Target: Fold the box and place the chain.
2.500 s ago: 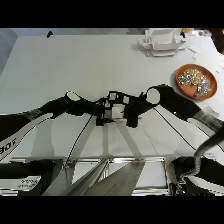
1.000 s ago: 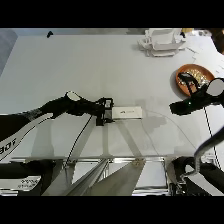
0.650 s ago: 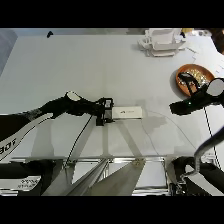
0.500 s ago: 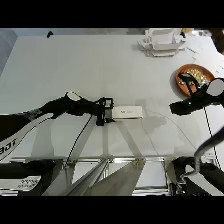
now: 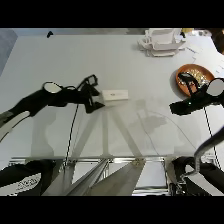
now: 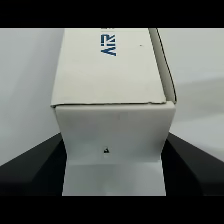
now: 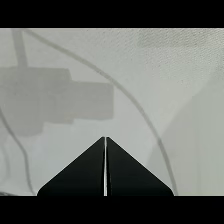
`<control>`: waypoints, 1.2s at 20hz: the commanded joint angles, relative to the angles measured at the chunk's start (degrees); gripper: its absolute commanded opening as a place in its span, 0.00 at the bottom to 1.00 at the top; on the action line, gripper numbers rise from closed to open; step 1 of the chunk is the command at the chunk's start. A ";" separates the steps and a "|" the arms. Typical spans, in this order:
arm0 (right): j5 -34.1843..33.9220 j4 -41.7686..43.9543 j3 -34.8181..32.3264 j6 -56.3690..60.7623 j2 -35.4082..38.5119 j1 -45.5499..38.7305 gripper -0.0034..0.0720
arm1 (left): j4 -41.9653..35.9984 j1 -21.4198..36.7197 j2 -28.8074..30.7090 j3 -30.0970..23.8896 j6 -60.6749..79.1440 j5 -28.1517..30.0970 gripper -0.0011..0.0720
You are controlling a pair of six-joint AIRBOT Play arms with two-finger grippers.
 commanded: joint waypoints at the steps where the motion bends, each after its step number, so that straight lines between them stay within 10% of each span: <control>1: -0.02 0.02 -0.02 0.00 0.04 -0.02 0.08 | 17.22 11.15 8.04 0.04 -19.43 1.62 0.02; 8: 0.00 0.04 -0.02 0.00 0.04 -0.02 0.08 | 27.76 35.28 10.97 -0.04 -39.74 -0.48 0.02; 14: -0.02 0.02 -0.02 0.00 0.04 -0.02 0.08 | 41.24 43.36 9.88 -0.98 -51.58 -6.67 0.05; 19: -0.02 0.02 -0.02 0.00 0.04 -0.02 0.08 | 50.16 43.34 8.02 -1.40 -58.66 -14.71 0.78; 24: -0.02 0.02 -0.02 0.00 0.04 -0.02 0.08 | 50.12 43.17 10.29 -1.40 -59.28 -16.15 0.97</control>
